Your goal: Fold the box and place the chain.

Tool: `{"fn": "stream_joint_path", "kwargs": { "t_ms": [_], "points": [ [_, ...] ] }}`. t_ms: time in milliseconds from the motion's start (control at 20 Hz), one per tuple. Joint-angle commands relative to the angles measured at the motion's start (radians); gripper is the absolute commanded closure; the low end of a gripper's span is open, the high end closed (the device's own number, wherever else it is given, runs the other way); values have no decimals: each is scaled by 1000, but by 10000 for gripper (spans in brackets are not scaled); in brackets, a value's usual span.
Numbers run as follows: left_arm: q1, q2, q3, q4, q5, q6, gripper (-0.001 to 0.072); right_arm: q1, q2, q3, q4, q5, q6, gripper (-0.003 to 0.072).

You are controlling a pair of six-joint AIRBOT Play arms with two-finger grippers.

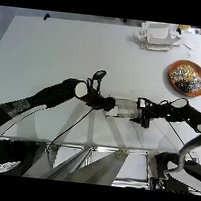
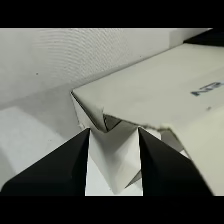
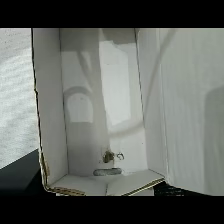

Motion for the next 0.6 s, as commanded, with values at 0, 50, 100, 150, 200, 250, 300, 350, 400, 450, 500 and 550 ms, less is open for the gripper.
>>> {"fn": "stream_joint_path", "kwargs": {
  "t_ms": [0, 50, 100, 150, 200, 250, 300, 350, 400, 450, 500, 550],
  "points": [
    [-46, -71, 109, 148, -113, -167, 361, 0, 0, 0, 0, 0, 0, 274],
    [-62, -102, 145, 175, -166, -200, 360, 0, 0, 0, 0, 0, 0, 274],
    [-75, -127, 175, 206, -212, -237, 359, 0, 0, 0, 0, 0, 0, 274],
    [-85, -146, 196, 242, -245, -290, 359, 0, 0, 0, 0, 0, 0, 274],
    [-95, -155, 202, 275, -253, -360, 359, 0, 0, 0, 0, 0, 0, 274],
    [-103, -157, 202, 301, -252, -419, 359, 0, 0, 0, 0, 0, 0, 274],
    [-108, -156, 202, 325, -251, -459, 359, 0, 0, 0, 1, 0, 0, 274],
    [-111, -157, 205, 347, -249, -497, 359, 0, 0, 0, 0, 0, 0, 274],
    [-112, -158, 211, 360, -251, -528, 360, 0, 0, 0, 0, 0, 0, 274],
    [-111, -163, 225, 365, -271, -546, 360, 0, 0, 0, 0, 0, 0, 274],
    [-111, -172, 249, 369, -296, -549, 360, 0, 0, 0, 0, 0, 0, 274],
    [-111, -189, 286, 383, -334, -549, 360, 0, 0, 0, 0, 0, 0, 274]
  ]
}}
